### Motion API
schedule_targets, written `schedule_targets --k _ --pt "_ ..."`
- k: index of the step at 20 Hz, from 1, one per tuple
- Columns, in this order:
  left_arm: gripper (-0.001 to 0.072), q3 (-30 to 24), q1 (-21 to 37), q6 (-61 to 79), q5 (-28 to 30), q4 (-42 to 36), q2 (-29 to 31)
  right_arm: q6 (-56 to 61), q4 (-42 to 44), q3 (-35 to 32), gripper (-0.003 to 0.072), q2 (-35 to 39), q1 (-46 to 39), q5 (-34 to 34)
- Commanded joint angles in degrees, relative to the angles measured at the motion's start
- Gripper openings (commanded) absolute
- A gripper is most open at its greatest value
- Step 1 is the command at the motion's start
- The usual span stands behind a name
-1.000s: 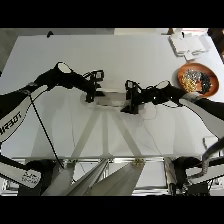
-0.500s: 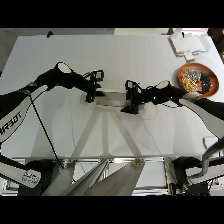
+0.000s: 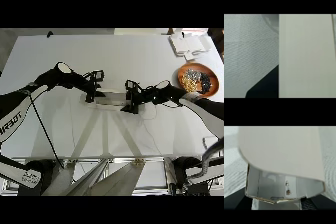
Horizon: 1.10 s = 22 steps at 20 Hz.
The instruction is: Fold the box and place the chain.
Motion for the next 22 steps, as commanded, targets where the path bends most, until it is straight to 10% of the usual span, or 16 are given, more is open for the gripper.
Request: schedule_targets --k 1,22 --pt "0.0014 0.1 0.0 0.0 0.0 0.0 0.0 0.0 0.0 0.0 0.0537 0.0 0.1 0.0" --pt "0.0054 0.1 0.0 -0.2 0.0 -0.1 0.0 0.0 0.0 0.0 0.0537 0.0 0.1 0.0"
